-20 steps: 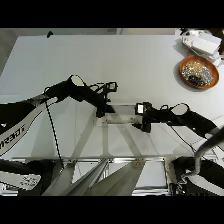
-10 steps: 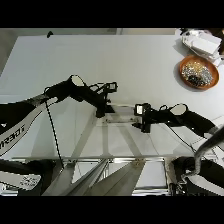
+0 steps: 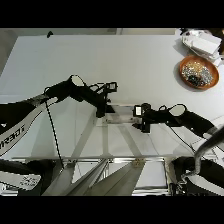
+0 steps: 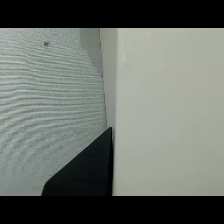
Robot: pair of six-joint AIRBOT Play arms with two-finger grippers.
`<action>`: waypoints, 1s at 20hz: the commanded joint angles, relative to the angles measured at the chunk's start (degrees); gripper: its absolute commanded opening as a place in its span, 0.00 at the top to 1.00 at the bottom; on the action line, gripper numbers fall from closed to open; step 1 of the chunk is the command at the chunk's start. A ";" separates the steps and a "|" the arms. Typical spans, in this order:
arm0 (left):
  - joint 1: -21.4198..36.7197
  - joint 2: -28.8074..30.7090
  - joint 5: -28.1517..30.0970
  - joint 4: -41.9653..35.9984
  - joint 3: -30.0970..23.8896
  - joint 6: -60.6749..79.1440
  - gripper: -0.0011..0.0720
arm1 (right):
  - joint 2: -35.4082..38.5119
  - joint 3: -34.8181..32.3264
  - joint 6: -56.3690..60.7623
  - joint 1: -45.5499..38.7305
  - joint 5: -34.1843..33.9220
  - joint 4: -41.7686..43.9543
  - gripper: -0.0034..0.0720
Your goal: Fold the box and place the chain.
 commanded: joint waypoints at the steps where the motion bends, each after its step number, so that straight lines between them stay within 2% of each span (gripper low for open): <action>1: 0.00 0.00 0.00 0.02 0.02 0.02 0.97 | 0.02 -0.02 0.07 0.63 -0.11 -0.15 0.20; 8: 0.00 0.00 0.00 0.02 0.02 0.02 0.97 | 0.02 -0.02 1.33 0.63 -0.28 -1.31 0.20; 9: 0.00 0.00 -0.02 0.02 0.02 0.02 0.97 | 0.02 -0.02 1.62 0.63 -0.24 -1.29 0.26; 11: 0.00 0.00 -0.02 0.02 0.02 0.02 0.97 | 0.02 -0.02 1.57 0.63 -0.26 -1.29 0.28; 20: 0.00 0.00 0.00 0.02 0.02 0.02 0.97 | 0.11 -0.02 1.51 0.63 -0.22 -1.27 0.28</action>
